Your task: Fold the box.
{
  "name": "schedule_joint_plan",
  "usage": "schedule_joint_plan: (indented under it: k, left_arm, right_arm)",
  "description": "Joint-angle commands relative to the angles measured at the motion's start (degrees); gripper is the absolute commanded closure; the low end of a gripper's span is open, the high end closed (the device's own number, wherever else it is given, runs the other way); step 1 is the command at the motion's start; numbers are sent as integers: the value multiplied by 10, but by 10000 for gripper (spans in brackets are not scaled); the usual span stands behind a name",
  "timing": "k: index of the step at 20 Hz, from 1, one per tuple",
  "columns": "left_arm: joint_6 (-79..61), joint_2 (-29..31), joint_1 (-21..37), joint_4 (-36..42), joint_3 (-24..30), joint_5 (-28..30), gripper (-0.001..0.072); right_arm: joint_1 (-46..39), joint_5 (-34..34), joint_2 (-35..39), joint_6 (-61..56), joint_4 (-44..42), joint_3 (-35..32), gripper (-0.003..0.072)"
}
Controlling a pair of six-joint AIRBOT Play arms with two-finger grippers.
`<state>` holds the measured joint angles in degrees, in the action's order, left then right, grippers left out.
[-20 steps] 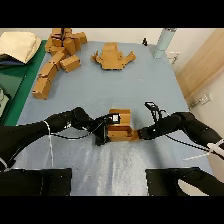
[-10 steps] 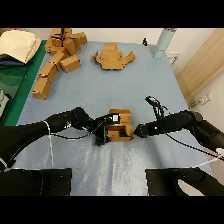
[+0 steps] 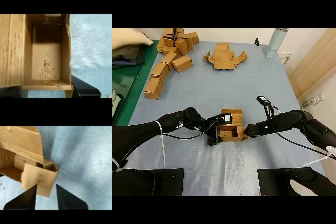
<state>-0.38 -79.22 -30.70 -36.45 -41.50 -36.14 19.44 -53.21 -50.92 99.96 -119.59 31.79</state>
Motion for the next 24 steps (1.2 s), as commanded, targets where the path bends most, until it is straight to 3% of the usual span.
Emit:
schedule_joint_plan:
  k: [1,7,10,14,20,23,24]
  left_arm:
    - [0,0,0,0,0,0,288]
    - [0,0,0,0,0,0,288]
    - [0,0,0,0,0,0,288]
    - [0,0,0,0,0,0,288]
    - [0,0,0,0,0,0,288]
    - [0,0,0,0,0,0,288]
    - [0,0,0,0,0,0,288]
  right_arm:
    - [27,42,-17,-23,5,3,303]
    - [131,44,-70,-225,167,57,303]
    - [184,1,-107,-355,283,102,303]
    - [233,-67,-169,-445,331,154,303]
    - [275,-100,-235,-515,363,194,330]
    - [276,-120,-235,-520,389,194,676]
    - [276,-124,-235,-520,394,194,681]
